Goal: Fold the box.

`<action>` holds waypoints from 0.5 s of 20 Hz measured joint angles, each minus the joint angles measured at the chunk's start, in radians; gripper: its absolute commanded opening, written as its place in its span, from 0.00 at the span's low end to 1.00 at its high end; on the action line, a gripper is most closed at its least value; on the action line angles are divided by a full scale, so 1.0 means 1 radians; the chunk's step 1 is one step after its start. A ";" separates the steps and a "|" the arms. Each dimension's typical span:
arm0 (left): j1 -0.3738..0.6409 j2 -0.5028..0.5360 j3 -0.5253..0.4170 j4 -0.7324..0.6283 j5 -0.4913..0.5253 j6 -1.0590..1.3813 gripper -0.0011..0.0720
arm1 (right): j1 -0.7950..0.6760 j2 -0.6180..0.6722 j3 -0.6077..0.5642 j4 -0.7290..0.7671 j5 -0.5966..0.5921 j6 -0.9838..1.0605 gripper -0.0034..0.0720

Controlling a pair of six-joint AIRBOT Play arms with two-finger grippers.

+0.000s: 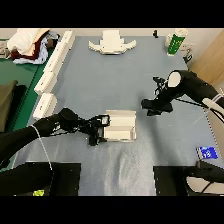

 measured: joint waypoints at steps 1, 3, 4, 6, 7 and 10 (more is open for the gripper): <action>0.000 0.000 0.000 0.000 0.000 0.000 0.72 | -0.053 -0.043 -0.003 0.145 -0.003 -0.108 0.05; 0.000 0.000 0.000 0.000 0.000 0.000 0.72 | -0.117 -0.117 -0.006 0.403 0.005 -0.305 0.05; 0.000 0.000 0.000 0.000 0.000 0.000 0.72 | -0.134 -0.148 -0.007 0.502 0.018 -0.380 0.05; 0.000 0.000 0.000 0.000 0.000 0.000 0.72 | -0.135 -0.194 -0.008 0.653 0.053 -0.517 0.05; 0.000 0.000 0.000 0.000 0.000 0.000 0.72 | -0.124 -0.208 -0.010 0.689 0.074 -0.576 0.05; 0.000 0.000 0.000 0.000 0.000 0.000 0.72 | -0.064 -0.216 -0.022 0.713 0.112 -0.710 0.05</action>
